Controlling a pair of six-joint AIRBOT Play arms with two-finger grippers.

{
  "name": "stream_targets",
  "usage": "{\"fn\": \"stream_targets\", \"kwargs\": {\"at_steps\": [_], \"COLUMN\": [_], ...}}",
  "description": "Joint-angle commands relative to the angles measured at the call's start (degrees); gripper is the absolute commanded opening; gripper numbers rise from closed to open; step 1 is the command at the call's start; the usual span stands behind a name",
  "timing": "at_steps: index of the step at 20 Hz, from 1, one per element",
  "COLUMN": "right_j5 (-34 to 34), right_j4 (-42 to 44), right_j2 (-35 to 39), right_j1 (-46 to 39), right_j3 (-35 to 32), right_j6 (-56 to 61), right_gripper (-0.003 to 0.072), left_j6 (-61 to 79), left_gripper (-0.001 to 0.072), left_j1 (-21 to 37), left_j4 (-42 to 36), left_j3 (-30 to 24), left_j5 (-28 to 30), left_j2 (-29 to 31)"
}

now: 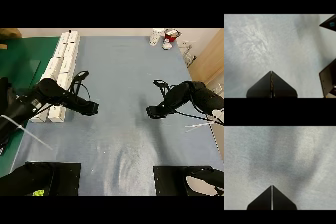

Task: Fold the box.

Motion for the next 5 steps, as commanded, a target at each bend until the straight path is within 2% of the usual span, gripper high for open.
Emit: {"fn": "stream_targets", "kwargs": {"at_steps": [1,5], "right_j5": [0.02,0.02], "right_j4": [0.02,0.02], "right_j2": [-0.04,-0.04], "right_j1": [-0.04,-0.04], "right_j3": [0.04,0.04], "right_j6": [0.02,0.02], "right_gripper": [0.0017,0.0017], "left_j6": [-0.35,-0.35], "left_gripper": [0.0013,0.0012], "left_j1": [-2.93,-2.93], "left_j4": [-0.37,-0.37], "left_j3": [0.33,0.31], "left_j5": [3.65,3.67], "left_j2": [-5.66,-6.80]}}
